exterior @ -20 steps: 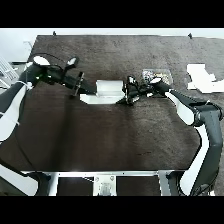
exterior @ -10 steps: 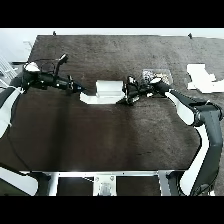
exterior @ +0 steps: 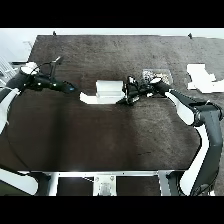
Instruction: Fold the box and place the chain.
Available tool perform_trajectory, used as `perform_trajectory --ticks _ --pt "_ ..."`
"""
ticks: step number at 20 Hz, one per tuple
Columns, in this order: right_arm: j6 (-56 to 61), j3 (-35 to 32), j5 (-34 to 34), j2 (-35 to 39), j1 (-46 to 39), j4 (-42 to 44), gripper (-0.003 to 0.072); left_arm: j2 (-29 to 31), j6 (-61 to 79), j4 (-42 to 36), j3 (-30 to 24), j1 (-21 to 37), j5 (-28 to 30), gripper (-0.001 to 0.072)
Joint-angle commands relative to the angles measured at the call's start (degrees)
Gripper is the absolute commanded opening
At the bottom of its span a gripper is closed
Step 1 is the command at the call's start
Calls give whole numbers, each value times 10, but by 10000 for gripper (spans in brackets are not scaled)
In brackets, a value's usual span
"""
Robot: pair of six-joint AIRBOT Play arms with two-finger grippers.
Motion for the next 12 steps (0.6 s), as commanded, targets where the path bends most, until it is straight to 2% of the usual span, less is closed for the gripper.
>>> perform_trajectory --ticks 1,6,10,12 --pt "0 0 0 0 0 0 516 38 -42 13 -34 17 26 15" --pt "0 0 0 0 0 0 516 51 -95 11 -86 4 42 17" --pt "0 0 0 0 0 0 515 49 -149 15 -100 -3 58 20" --pt "0 0 0 0 0 0 515 48 -205 21 -111 -14 91 20"
